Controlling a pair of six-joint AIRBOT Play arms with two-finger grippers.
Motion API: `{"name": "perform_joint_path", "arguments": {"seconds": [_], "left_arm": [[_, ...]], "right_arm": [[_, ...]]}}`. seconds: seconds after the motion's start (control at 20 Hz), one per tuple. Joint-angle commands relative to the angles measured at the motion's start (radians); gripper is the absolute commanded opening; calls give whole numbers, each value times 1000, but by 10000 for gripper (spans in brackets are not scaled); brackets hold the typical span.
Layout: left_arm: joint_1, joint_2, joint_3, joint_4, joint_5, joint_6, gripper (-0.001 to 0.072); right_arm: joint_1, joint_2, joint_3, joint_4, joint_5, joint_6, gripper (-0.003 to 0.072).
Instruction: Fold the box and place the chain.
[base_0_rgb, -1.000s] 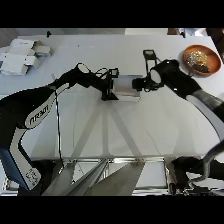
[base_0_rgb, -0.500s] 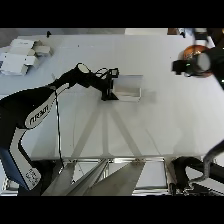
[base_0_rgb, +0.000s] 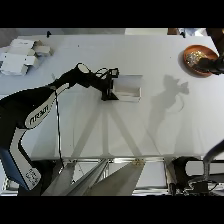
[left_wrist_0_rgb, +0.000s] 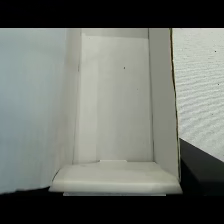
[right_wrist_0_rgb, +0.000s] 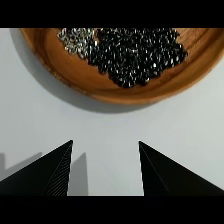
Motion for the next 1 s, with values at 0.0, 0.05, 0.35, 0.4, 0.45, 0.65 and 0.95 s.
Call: {"name": "perform_joint_path", "arguments": {"seconds": [0.0, 0.05, 0.35, 0.4, 0.45, 0.65, 0.95], "left_arm": [[1, 1, 0, 0, 0, 1, 378], [1, 1, 0, 0, 0, 1, 378], [1, 1, 0, 0, 0, 0, 378], [1, 1, 0, 0, 0, 0, 378], [1, 1, 0, 0, 0, 0, 378], [1, 1, 0, 0, 0, 0, 378], [1, 1, 0, 0, 0, 1, 378]], "right_arm": [[-24, -186, 160, 3, -67, -30, 427], [-28, -237, 214, -13, -64, -27, 427], [-56, -439, 438, -14, -45, 3, 427], [-61, -458, 451, -14, -32, 2, 427], [-68, -470, 452, -14, -27, 2, 427], [-82, -503, 452, -13, -10, 2, 406], [-79, -496, 453, -12, 31, -18, 18]]}}
